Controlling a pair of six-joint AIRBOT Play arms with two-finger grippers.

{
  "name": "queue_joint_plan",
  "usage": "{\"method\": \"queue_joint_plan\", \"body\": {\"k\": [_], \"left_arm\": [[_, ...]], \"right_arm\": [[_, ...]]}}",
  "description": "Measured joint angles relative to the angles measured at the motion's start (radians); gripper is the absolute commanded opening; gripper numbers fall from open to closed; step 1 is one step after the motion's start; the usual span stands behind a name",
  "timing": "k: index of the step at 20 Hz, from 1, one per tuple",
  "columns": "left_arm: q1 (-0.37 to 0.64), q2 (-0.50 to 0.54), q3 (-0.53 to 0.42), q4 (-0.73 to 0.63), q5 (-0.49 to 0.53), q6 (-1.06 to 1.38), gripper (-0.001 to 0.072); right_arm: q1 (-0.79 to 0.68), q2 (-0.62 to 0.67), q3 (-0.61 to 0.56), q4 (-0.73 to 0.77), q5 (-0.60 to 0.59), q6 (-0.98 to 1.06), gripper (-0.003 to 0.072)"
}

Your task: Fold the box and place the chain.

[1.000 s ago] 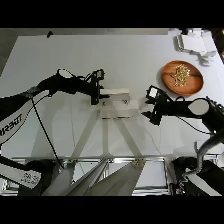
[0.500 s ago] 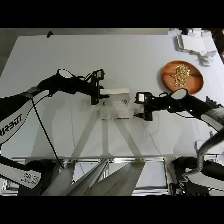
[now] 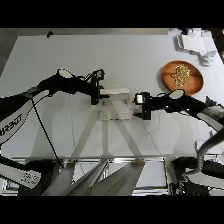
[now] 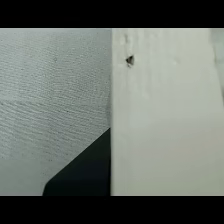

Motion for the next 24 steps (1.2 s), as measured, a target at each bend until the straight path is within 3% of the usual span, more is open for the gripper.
{"method": "queue_joint_plan", "body": {"k": [9,20,24], "left_arm": [[0.000,0.000,0.000,0.000,0.000,0.000,0.0008],[0.000,0.000,0.000,0.000,0.000,0.000,0.0008],[0.000,0.000,0.000,0.000,0.000,0.000,0.0008]], "right_arm": [[-0.100,0.055,-0.003,0.007,0.054,-0.009,0.0685],[-0.016,-0.001,-0.019,0.010,0.025,-0.010,0.0688],[-0.003,-0.008,-0.019,0.013,0.013,0.080,0.0703]]}}
